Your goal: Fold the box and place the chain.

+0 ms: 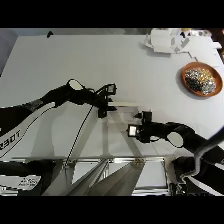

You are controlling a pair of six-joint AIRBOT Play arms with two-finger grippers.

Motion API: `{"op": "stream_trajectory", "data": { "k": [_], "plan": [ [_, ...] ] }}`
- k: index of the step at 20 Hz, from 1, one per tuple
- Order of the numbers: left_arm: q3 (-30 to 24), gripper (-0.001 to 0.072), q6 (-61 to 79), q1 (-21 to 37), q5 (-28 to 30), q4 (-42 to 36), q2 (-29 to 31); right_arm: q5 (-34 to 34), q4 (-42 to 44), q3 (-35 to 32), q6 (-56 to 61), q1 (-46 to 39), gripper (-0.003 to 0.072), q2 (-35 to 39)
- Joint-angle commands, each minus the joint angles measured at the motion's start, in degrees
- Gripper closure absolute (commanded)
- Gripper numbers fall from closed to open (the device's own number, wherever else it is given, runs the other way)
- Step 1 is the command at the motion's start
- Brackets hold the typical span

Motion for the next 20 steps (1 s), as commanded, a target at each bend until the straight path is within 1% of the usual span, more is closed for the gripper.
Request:
{"op": "stream_trajectory", "data": {
  "k": [1,4,6,9,11,16,20],
  "plan": [
    [-0.02,0.0700,0.02,-0.02,0.00,0.02,-0.02,2.64,1.03,2.67,-0.87,-4.35,-0.0012,-0.09],
    [-0.02,0.0700,0.02,-0.02,0.00,0.02,-0.02,6.93,1.38,4.92,-0.87,-7.50,-0.0012,-0.09],
    [-0.02,0.0700,0.02,-0.02,0.00,0.02,-0.02,8.02,4.35,5.88,-1.03,-9.11,-0.0013,-0.37],
    [-0.02,0.0700,0.02,-0.02,0.00,0.02,-0.02,9.22,10.99,6.10,-9.20,-11.89,-0.0013,-2.95],
    [-0.02,0.0700,0.02,-0.02,0.00,0.02,-0.02,11.21,15.23,6.51,-12.57,-14.47,-0.0013,-4.44],
    [-0.02,0.0700,0.02,-0.02,0.00,0.02,-0.02,14.47,20.22,6.84,-18.69,-19.04,-0.0013,-5.07],
    [-0.02,0.0700,0.02,-0.02,0.00,0.02,-0.02,14.60,25.14,6.88,-23.76,-20.02,-0.0013,-6.40]
  ]
}}
